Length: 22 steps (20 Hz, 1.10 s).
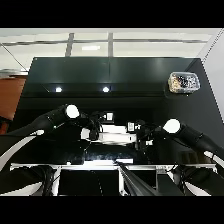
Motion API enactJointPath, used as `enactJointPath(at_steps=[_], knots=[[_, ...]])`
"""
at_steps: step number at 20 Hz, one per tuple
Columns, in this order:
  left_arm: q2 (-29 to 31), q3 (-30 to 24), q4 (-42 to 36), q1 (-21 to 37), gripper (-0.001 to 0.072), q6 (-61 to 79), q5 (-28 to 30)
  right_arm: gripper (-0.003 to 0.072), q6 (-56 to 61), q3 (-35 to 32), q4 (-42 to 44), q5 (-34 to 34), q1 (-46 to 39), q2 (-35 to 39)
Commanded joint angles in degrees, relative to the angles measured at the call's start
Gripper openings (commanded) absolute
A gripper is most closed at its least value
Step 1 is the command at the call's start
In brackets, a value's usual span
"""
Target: Fold the box and place the chain.
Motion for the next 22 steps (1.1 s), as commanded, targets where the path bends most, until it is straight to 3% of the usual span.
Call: enactJointPath(at_steps=[1,3,8,22], knots=[[0.0,0.0,0.0,0.0,0.0031,-1.1,-2.6,0.0693,-0.3,0.0,-0.4,-1.3,0.0,-0.6],[0.0,0.0,0.0,0.0,0.003,-3.1,-4.5,0.0693,-0.4,0.0,-0.4,-3.1,0.0,-0.6],[0.0,-0.1,0.0,0.0,0.0031,-3.3,-1.0,0.0693,-0.4,0.0,-0.4,-3.0,0.0,-0.8],[0.0,-0.1,0.0,0.0,0.0031,-3.3,-0.8,0.0693,-0.5,-0.2,-0.4,-3.0,0.0,-2.8]])
